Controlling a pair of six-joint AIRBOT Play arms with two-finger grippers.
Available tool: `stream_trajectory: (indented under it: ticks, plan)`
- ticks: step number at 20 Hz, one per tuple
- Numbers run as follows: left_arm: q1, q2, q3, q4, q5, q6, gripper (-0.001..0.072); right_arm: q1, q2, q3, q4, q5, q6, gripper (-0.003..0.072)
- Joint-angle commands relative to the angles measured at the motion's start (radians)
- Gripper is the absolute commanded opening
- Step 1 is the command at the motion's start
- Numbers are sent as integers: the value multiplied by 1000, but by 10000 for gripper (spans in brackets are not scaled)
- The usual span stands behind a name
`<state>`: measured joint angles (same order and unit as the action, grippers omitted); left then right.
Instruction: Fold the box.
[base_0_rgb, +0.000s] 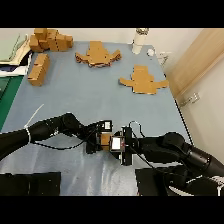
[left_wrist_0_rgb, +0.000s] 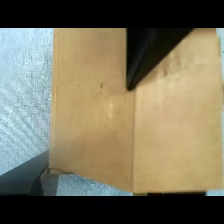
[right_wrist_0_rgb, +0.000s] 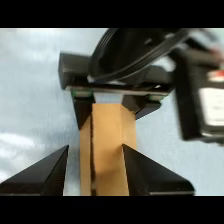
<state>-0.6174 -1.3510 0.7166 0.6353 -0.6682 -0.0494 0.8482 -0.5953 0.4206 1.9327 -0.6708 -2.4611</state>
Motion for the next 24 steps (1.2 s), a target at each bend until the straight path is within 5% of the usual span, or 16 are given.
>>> stream_trajectory:
  ticks: [1, 6, 15, 24]
  plan:
    - [1, 0, 1, 0, 0, 0, 419, 5, 72, 0, 60, -8, 19, 528]
    - [1, 0, 1, 0, 0, 0, 420, -44, 141, 0, -58, 43, 135, 506]
    - [1, 0, 1, 0, 0, 0, 420, -189, 91, 0, -48, 88, 140, 497]
    - [1, 0, 1, 0, 0, 0, 420, -103, -33, 0, -35, 50, 54, 497]
